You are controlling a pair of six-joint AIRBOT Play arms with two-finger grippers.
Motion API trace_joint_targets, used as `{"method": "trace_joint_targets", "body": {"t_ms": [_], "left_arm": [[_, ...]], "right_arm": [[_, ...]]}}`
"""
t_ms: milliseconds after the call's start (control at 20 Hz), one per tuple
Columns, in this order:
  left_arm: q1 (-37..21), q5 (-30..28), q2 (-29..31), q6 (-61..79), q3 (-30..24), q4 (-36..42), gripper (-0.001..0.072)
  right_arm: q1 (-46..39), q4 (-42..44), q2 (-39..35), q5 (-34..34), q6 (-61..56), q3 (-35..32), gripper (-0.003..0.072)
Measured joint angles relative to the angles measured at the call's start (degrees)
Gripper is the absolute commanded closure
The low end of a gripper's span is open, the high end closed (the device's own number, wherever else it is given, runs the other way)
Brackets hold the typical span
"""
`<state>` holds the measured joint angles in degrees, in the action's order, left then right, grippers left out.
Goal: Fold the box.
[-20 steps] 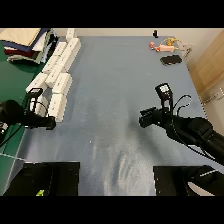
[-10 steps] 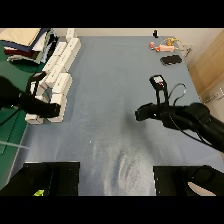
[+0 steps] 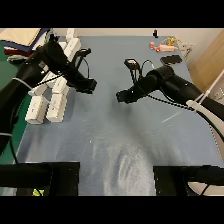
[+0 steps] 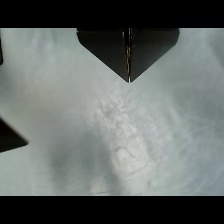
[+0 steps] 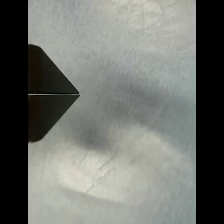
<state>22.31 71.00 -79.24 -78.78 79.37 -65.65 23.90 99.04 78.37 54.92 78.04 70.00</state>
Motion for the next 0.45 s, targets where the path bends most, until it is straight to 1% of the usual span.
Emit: {"method": "trace_joint_targets", "body": {"t_ms": [200,450], "left_arm": [[1.73,-0.37,-5.33,-0.09,2.80,0.33,0.0695],[2.21,-0.52,-7.54,-0.11,3.67,0.50,0.0695]], "right_arm": [[0.00,2.19,3.23,2.47,0.00,2.62,0.0683],[0.00,2.97,4.24,3.58,0.00,3.39,0.0683]]}}
